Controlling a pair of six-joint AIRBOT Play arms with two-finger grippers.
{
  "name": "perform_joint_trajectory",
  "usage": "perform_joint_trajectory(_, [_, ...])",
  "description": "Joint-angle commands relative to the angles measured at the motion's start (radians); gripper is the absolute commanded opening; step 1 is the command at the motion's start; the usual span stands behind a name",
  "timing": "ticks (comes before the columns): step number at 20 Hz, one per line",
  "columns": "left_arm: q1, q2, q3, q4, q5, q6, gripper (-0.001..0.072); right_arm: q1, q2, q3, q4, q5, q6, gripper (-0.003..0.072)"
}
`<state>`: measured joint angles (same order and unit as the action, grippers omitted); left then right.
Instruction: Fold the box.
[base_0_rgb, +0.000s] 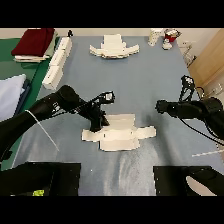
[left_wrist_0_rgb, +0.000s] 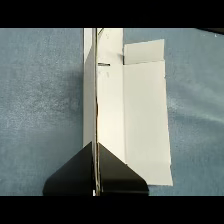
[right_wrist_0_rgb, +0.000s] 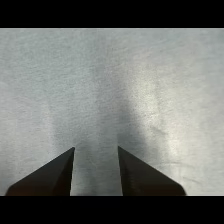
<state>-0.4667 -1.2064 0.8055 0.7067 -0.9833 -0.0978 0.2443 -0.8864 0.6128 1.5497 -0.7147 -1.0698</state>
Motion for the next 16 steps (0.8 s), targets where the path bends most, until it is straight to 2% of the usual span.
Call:
perform_joint_trajectory(1, [-0.001,0.000,-0.005,0.008,0.005,-0.004,0.0014,0.001,0.000,0.001,0.027,-0.005,-0.001,0.0413])
perform_joint_trajectory(4, [0.000,0.000,-0.005,0.008,0.004,-0.005,0.0014,0.001,0.001,0.001,0.093,-0.021,-0.026,0.0399])
perform_joint_trajectory(5, [0.000,0.000,-0.005,0.007,0.003,-0.005,0.0013,0.001,0.002,0.001,0.138,-0.034,-0.070,0.0297])
perform_joint_trajectory(6, [0.000,0.000,-0.005,0.007,0.004,-0.005,0.0013,0.001,0.003,0.001,0.203,-0.052,-0.139,0.0150])
perform_joint_trajectory(7, [0.000,0.000,-0.005,0.007,0.005,-0.005,0.0013,0.001,0.003,0.001,0.268,-0.073,-0.203,0.0112])
perform_joint_trajectory(8, [0.000,0.000,-0.005,0.007,0.005,-0.004,0.0014,0.002,0.005,0.001,0.324,-0.104,-0.266,0.0001])
perform_joint_trajectory(12, [0.000,0.000,-0.005,0.007,0.005,-0.005,0.0013,0.059,0.050,0.001,0.357,-0.230,-0.358,0.0004])
perform_joint_trajectory(16, [0.000,0.000,-0.005,0.007,0.005,-0.005,0.0014,0.214,0.151,0.001,0.338,-0.339,-0.379,0.0003])
